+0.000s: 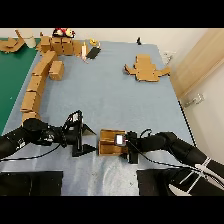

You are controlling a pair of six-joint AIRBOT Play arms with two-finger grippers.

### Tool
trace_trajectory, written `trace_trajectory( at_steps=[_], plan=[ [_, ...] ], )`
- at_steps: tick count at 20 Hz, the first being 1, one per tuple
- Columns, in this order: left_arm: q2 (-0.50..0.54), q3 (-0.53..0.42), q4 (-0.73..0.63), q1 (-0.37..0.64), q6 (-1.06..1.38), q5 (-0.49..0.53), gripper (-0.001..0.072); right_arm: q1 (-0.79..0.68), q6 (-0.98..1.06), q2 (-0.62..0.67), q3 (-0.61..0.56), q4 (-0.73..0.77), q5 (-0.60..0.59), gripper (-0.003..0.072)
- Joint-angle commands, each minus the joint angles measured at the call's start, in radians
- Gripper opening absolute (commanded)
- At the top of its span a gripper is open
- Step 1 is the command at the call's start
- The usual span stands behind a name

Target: Fold the box.

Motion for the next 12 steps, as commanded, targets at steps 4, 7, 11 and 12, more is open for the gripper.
trace_trajectory(
  at_steps=[4, 7, 11, 12],
  plan=[
    [-0.003, 0.006, 0.231, 0.006, -0.019, -0.01, 0.07, 0.0, 0.0, 0.0, 0.0, 0.0, 0.0, 0.0412],
    [-0.004, 0.006, 0.232, -0.002, -0.019, -0.014, 0.07, 0.0, 0.0, 0.0, 0.0, 0.0, 0.0, 0.0412],
    [-0.005, 0.006, 0.232, -0.046, -0.019, -0.008, 0.0701, 0.0, 0.0, 0.0, 0.0, 0.0, 0.0, 0.0412],
    [-0.005, 0.006, 0.232, -0.06, -0.021, -0.003, 0.0701, 0.0, 0.0, 0.0, 0.0, 0.0, 0.0, 0.0412]
  ],
)
